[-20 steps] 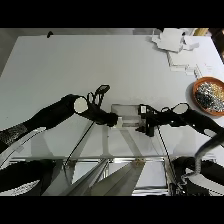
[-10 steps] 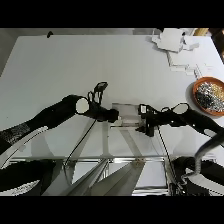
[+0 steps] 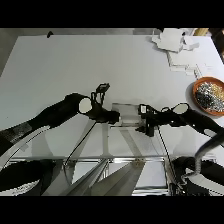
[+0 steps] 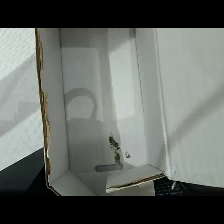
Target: Fold the box and place the chain.
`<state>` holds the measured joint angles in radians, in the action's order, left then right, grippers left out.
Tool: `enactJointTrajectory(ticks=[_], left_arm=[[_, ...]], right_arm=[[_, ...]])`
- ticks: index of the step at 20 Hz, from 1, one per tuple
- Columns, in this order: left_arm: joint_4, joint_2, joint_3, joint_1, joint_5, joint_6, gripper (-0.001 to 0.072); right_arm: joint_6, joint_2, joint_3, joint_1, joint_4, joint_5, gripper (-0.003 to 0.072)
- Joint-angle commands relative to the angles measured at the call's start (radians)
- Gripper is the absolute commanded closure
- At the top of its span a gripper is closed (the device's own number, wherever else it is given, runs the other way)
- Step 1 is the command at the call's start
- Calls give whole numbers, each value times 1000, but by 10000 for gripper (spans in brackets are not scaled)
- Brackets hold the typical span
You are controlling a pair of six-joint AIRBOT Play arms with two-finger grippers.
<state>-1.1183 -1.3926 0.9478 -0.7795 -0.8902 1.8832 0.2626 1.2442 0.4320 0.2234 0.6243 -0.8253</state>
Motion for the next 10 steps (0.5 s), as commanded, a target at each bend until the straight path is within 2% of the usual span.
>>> enactJointTrajectory(ticks=[1,4,5,6,10], left_arm=[[-141,-69,124,-25,-161,123,361],[-184,-129,206,-49,-192,192,379],[-185,-144,220,-58,-192,208,432],[-185,-160,232,-71,-192,222,447],[-198,-210,242,-101,-207,239,447]], right_arm=[[0,0,0,0,0,-1,391],[0,0,0,0,0,-1,391],[0,0,0,0,0,0,391],[0,0,0,0,0,-1,391],[0,0,0,0,0,0,391]])
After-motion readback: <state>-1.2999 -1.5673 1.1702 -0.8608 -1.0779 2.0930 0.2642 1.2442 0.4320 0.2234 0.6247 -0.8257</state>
